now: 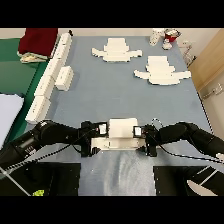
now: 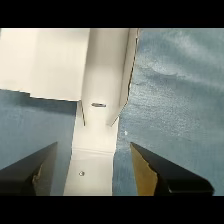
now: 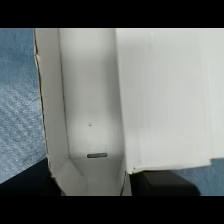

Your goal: Fold the box.

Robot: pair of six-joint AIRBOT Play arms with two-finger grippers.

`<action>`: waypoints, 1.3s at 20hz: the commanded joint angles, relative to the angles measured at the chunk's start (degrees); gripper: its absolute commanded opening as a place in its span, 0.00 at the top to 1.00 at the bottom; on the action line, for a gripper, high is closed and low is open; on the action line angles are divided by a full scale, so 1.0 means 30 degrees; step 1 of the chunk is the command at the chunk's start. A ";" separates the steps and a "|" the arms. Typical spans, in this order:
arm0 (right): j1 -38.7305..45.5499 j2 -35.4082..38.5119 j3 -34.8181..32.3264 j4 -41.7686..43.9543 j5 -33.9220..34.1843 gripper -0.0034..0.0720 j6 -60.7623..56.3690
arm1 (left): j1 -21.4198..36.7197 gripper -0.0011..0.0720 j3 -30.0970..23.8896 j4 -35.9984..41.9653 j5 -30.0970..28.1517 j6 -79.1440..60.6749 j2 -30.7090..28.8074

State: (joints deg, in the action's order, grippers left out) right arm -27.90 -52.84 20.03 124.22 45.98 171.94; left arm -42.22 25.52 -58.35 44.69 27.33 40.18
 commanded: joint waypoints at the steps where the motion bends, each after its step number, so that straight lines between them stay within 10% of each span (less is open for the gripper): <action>1: -0.0015 0.0015 0.0007 0.0007 -0.0007 0.32 0.0000 | 0.0291 0.04 -0.0772 0.2914 -0.1472 -0.4102 0.1362; 7: -0.0015 0.0022 0.0007 0.0007 -0.0007 0.32 0.0000 | 0.0291 0.04 -0.0772 0.6171 -0.2135 -0.7176 0.3854; 10: -0.0015 0.0015 0.0007 0.0007 -0.0007 0.32 0.0000 | 0.0291 0.38 -0.0772 0.6178 -0.2361 -0.7176 0.4248; 15: -0.0015 0.0015 0.0007 0.0007 -0.0007 0.32 -0.0007 | 0.0291 0.39 -0.0772 0.6178 -0.2426 -0.7176 0.4838; 17: -0.0015 0.0015 0.0007 0.0007 -0.0007 0.32 0.0000 | 0.0291 0.59 -0.0772 0.6186 -0.2433 -0.7176 0.4983; 26: -0.0015 0.0015 0.0007 0.0007 -0.0007 0.32 0.0000 | 0.0284 0.60 -0.0765 0.6747 -0.3905 -0.8429 0.5078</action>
